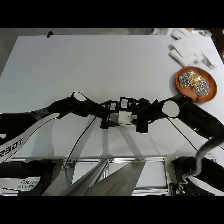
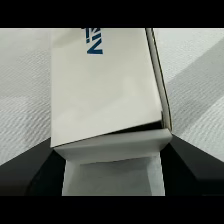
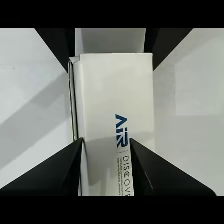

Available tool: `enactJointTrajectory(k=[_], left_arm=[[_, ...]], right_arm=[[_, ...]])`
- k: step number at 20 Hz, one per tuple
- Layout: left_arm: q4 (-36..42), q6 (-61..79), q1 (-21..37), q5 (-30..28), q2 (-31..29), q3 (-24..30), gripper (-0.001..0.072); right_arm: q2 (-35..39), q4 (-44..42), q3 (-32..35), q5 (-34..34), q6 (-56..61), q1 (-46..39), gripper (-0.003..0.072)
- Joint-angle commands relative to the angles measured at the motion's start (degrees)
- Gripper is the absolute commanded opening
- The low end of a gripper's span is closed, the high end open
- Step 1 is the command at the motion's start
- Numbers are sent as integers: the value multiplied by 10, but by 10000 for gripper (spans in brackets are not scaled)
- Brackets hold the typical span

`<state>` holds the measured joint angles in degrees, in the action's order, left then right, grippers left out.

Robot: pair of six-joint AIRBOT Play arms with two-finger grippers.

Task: Fold the box and place the chain.

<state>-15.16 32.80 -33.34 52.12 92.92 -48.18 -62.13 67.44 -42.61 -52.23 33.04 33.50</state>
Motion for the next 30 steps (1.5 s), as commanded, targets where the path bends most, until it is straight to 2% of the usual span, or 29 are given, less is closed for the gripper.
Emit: enactJointTrajectory(k=[1, 4, 6, 8, 9, 10, 11, 13, 15, 19, 30], left_arm=[[2, -3, 0, -9, 0, 0, 85], [2, -3, 0, -9, 0, 0, 85], [2, -3, 0, -9, 0, 0, 85], [2, -3, 0, -9, 0, 0, 85], [2, -3, 0, -9, 0, 0, 85], [2, -3, 0, -9, 0, 0, 85], [2, -3, 0, -9, 0, 0, 85], [2, -3, 0, -9, 0, 0, 85], [2, -3, 0, -9, 0, 0, 85], [2, -3, 0, -9, 0, 0, 85], [2, -3, 0, -9, 0, 0, 85]], right_arm=[[1, -24, -1, -10, -6, 1, 346], [7, -24, -1, -9, -6, 1, 350], [16, -29, -1, -6, -5, 1, 413], [25, -35, -1, 2, -5, 0, 402], [26, -38, -1, 6, -5, 0, 344], [26, -44, -1, 9, -4, -1, 223], [26, -59, -1, 9, -4, -6, 175], [23, -76, -1, 9, -3, -21, 164], [16, -75, -1, 3, -3, -33, 17], [-4, -82, 0, -30, -3, -34, 17], [-9, -77, 19, -26, -5, -34, 16]])
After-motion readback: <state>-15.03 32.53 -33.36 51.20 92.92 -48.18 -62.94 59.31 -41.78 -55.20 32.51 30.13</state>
